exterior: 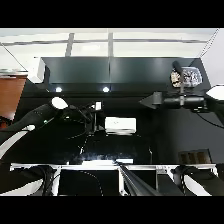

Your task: Fold the box and place the chain.

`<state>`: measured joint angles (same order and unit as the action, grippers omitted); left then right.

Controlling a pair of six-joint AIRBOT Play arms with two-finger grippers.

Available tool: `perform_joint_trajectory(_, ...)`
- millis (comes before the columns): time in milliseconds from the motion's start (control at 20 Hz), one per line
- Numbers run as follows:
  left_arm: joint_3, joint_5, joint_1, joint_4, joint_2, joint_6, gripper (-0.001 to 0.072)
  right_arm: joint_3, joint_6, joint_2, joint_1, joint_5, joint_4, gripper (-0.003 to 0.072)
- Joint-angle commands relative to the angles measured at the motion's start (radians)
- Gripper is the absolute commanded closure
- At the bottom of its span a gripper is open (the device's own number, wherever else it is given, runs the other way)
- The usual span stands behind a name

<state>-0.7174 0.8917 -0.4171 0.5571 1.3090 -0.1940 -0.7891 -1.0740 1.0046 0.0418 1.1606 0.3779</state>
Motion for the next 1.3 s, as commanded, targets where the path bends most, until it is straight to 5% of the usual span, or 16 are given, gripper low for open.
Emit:
perform_joint_trajectory(0,-0.001,0.009,0.014,0.104,-0.082,0.183,-0.0002,-0.002,0.001,-0.040,-0.107,0.036,-0.001,0.0673)
perform_joint_trajectory(200,-0.058,-0.010,-0.087,0.105,-0.109,0.307,-0.0001,-0.002,0.002,-0.040,-0.164,0.032,0.020,0.0673)
perform_joint_trajectory(500,-0.240,-0.068,-0.257,0.113,0.064,0.386,0.0000,-0.002,0.002,-0.040,-0.188,0.033,0.033,0.0673)
perform_joint_trajectory(1250,-0.288,0.003,-0.259,0.116,0.164,0.438,0.0000,-0.002,0.036,-0.040,-0.188,0.032,0.046,0.0673)
